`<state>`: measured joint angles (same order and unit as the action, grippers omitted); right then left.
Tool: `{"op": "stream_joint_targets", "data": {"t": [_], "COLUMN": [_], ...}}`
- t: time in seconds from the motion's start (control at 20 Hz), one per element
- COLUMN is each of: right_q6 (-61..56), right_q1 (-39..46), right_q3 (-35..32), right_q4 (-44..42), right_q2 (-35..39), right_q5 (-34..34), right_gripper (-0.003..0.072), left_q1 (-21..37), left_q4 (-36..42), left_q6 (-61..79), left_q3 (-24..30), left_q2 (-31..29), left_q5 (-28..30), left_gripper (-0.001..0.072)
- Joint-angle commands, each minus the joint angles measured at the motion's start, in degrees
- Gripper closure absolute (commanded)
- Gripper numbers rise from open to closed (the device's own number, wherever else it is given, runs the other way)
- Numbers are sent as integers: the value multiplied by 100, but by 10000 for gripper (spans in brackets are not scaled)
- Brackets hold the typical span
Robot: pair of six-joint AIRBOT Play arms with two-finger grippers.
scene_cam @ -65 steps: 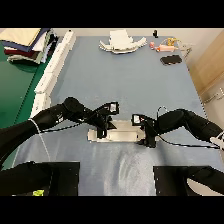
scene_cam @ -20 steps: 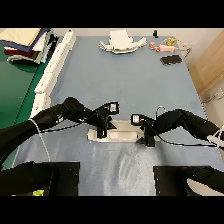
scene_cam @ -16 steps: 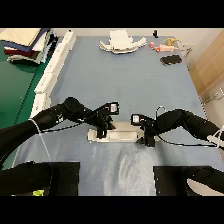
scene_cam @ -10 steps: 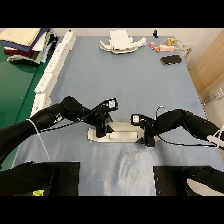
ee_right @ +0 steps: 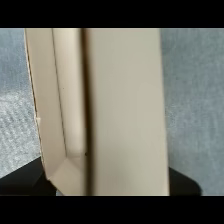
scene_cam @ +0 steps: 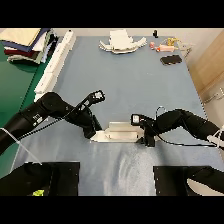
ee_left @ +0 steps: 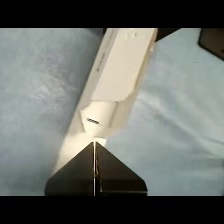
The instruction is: Fold the box.
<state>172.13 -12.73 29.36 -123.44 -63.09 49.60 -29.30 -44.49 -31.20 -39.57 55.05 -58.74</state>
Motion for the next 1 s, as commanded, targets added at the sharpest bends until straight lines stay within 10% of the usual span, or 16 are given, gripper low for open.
{"op": "stream_joint_targets", "data": {"t": [0.0, 0.25, 0.95], "right_q6": [-2, -2, -2], "right_q1": [0, 0, 0], "right_q3": [-4, -4, -4], "right_q4": [2, 2, 7], "right_q2": [-4, -4, -4], "right_q5": [-2, -2, -2], "right_gripper": [86, 86, 86], "left_q1": [-144, -76, 72], "left_q4": [459, 1937, 1788], "left_q6": [-999, -1088, -2553], "left_q3": [-4, -625, -863], "left_q2": [-92, 778, 2505], "left_q5": [-496, 13, 785], "left_gripper": [697, 696, 696]}}
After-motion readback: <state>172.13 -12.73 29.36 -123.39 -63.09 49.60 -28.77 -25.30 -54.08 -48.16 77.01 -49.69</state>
